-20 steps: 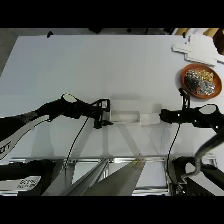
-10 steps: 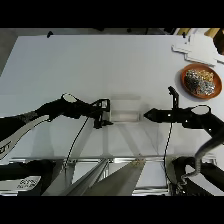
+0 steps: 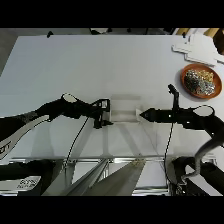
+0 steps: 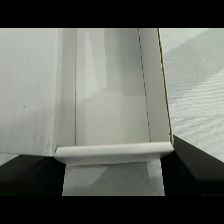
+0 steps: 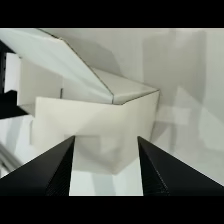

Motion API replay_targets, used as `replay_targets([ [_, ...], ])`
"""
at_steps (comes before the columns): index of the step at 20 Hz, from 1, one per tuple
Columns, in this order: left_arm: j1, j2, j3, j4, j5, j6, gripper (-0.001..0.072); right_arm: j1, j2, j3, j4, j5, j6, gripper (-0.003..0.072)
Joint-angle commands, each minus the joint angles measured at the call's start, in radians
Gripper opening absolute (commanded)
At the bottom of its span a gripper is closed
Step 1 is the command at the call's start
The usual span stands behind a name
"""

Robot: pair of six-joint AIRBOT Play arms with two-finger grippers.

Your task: Fold the box and place the chain.

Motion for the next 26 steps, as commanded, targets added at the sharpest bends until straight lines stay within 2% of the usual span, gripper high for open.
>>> replay_targets([
  [1, 0.000, 0.000, 0.000, 0.000, 0.000, 0.000, 0.0082, 0.074, -0.008, 0.019, -0.053, -0.053, 0.066, 0.0444],
  [3, 0.000, 0.000, 0.000, 0.000, 0.000, 0.000, 0.0082, 0.148, -0.037, 0.079, -0.203, -0.103, 0.235, 0.0444],
  [8, 0.000, 0.000, 0.000, 0.000, 0.000, 0.000, 0.0082, 0.312, -0.133, 0.261, -0.522, -0.105, 0.604, 0.0438],
  [11, 0.000, 0.000, 0.000, 0.000, 0.000, 0.000, 0.0082, 0.389, -0.172, 0.340, -0.732, -0.070, 0.845, 0.0435],
  [13, 0.000, 0.000, 0.000, 0.000, 0.000, 0.000, 0.0082, 0.425, -0.211, 0.399, -0.821, -0.006, 0.930, 0.0411],
  [18, 0.000, 0.000, 0.000, 0.000, 0.000, 0.000, 0.0082, 0.504, -0.298, 0.492, -0.908, 0.064, 1.102, 0.0410],
  [26, 0.000, 0.000, 0.000, 0.000, 0.000, 0.000, 0.0082, 0.563, -0.314, 0.496, -0.911, 0.015, 1.240, 0.0411],
])
